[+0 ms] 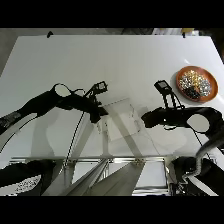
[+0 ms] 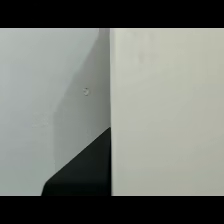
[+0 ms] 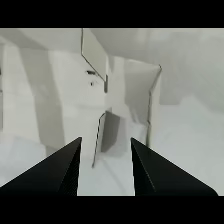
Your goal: Fold the box and place the chain.
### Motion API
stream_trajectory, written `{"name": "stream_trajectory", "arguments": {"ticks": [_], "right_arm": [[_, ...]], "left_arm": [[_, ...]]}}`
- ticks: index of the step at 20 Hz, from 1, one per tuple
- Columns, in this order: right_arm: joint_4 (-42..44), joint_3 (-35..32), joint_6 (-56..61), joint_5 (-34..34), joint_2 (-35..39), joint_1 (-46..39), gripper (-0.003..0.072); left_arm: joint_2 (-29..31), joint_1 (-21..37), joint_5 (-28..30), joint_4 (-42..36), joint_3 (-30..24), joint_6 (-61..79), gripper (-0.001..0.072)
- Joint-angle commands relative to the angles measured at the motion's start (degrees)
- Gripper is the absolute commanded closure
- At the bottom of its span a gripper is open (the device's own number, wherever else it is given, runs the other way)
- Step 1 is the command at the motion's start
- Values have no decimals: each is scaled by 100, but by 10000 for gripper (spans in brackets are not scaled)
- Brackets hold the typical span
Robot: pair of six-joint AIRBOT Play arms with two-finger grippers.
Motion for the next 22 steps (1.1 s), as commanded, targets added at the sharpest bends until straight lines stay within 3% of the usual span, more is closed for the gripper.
{"name": "stream_trajectory", "arguments": {"ticks": [1, 5, 11, 22], "right_arm": [[-339, 378, -37, 216, 4, 7, 337], [-549, 398, -42, 212, 2, 7, 337], [-682, 396, -42, 210, 0, 7, 338], [-785, 396, -46, 216, 0, 7, 339]], "left_arm": [[-7, -4, -358, 728, 363, 496, 711], [-118, -44, -249, 850, 363, 697, 710], [-345, -391, 566, 859, 361, 984, 710], [-411, -431, 599, 850, 356, 1047, 699]]}}
